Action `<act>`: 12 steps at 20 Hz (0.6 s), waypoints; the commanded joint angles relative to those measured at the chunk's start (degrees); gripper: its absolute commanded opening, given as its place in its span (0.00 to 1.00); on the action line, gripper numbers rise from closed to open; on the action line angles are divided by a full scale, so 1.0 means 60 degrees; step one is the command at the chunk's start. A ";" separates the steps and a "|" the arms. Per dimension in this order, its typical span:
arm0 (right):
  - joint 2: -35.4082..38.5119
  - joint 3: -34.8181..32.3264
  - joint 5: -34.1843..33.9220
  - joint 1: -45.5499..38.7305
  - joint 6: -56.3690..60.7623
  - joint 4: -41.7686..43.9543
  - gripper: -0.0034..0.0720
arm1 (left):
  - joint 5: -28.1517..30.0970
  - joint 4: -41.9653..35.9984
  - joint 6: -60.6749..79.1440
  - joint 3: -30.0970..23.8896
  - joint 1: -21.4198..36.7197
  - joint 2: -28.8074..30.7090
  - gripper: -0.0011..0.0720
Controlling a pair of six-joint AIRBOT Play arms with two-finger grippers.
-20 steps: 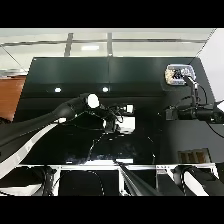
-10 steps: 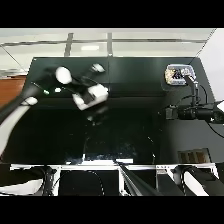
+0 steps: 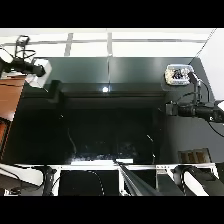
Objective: Fold the box and place the chain.
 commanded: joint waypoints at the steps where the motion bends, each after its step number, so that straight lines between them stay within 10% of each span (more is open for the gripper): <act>1: 0.0000 0.0000 -0.0324 -0.0004 0.0171 0.0240 0.07 | 0.0273 0.0015 -0.0171 0.1712 0.0780 -0.1650 0.50; 6: 0.0000 -0.0004 -0.0754 -0.0004 0.0484 0.0270 0.07 | -0.0029 -0.0047 -0.0117 0.2973 0.0725 -0.3111 0.55; 7: 0.0000 -0.0004 -0.0896 -0.0004 0.0484 0.0270 0.07 | -0.0025 0.0018 -0.0117 0.3078 0.0641 -0.3162 0.93; 8: 0.0000 -0.0004 -0.0947 -0.0004 0.0477 0.0266 0.07 | -0.0153 0.0157 -0.0157 0.3268 0.0576 -0.3133 0.99; 12: -0.0004 -0.0004 -0.1402 0.0120 0.0484 0.0270 0.07 | -0.2677 0.0448 -0.1053 0.5537 0.0324 -0.2790 0.99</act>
